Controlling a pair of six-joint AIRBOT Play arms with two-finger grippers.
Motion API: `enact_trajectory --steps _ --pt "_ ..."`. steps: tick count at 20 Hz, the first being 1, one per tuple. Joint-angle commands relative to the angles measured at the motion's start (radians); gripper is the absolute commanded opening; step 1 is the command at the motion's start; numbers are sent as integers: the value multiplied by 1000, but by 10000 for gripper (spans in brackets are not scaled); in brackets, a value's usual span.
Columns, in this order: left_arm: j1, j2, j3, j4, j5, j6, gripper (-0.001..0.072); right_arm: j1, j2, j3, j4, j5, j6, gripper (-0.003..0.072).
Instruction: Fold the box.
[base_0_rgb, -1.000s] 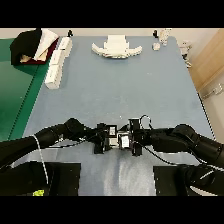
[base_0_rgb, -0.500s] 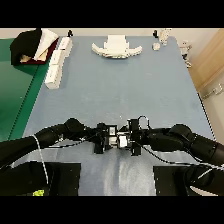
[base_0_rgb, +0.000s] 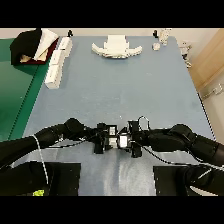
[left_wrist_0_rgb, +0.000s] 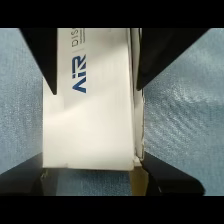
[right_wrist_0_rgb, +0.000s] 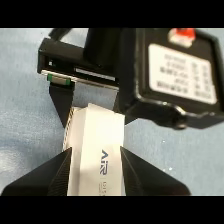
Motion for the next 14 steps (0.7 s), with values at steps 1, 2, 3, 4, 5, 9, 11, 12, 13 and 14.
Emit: enact_trajectory --steps 1,2,3,4,5,9,11,12,13,14 --pt "0 1 0 -2 0 -1 463 1 27 1 21 -14 1 445" --pt "0 1 0 -2 0 -1 463 1 39 1 21 -16 1 445" --pt "0 1 0 -2 0 -1 463 1 53 1 21 -16 2 445" --pt "0 1 0 -2 0 -1 463 0 72 1 20 -16 14 445" --pt "0 1 0 -2 0 -1 463 -1 97 1 20 -16 50 445" --pt "0 1 0 -2 0 -1 463 -49 197 -5 21 -11 435 176" --pt "0 1 0 -2 0 -1 463 -73 227 -48 71 35 572 25" --pt "0 1 0 -2 0 -1 463 -73 248 -95 137 106 577 11" --pt "0 1 0 -2 0 -1 463 -71 273 -145 196 193 576 5" --pt "0 1 0 -2 0 -1 463 -49 296 -196 232 272 578 5"
